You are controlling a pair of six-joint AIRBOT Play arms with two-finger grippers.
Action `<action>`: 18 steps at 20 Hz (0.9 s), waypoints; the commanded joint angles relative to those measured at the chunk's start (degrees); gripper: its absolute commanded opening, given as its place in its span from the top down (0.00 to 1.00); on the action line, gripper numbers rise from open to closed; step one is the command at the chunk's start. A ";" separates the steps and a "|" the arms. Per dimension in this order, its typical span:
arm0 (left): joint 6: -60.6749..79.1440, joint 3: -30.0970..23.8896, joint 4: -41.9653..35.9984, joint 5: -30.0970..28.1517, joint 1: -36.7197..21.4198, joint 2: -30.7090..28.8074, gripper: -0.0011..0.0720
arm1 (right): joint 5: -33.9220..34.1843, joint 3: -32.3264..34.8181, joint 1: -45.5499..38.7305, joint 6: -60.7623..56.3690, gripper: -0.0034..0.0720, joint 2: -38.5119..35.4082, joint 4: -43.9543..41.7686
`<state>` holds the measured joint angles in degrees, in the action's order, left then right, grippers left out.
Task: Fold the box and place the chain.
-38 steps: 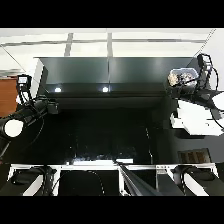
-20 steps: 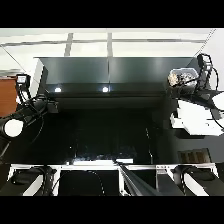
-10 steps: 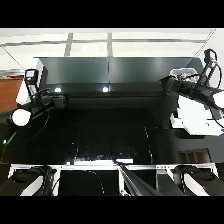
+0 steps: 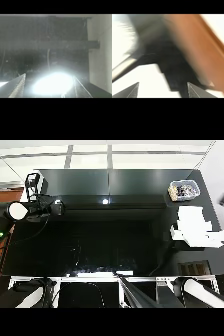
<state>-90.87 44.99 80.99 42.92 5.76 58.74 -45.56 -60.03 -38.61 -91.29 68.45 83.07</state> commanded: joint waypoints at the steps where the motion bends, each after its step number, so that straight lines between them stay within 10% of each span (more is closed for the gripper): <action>1: -1.07 0.85 1.01 3.28 -0.48 1.01 0.01 | -13.99 -9.22 -18.01 7.04 0.00 10.10 -2.47; 12: -1.07 0.85 -0.59 4.33 -0.50 3.19 0.01 | -27.74 -14.01 -21.24 42.18 0.01 27.23 -20.48; 16: -1.07 0.85 -2.54 4.26 -0.48 3.21 0.01 | -30.91 -14.19 -18.64 42.25 0.88 27.15 -20.22; 18: -1.07 0.85 -2.62 4.31 -0.48 3.19 0.01 | -35.04 -14.19 -17.55 41.68 0.93 26.40 -20.26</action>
<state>-91.92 45.80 79.29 47.16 5.32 61.91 -75.29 -74.13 -57.65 -50.63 95.09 63.13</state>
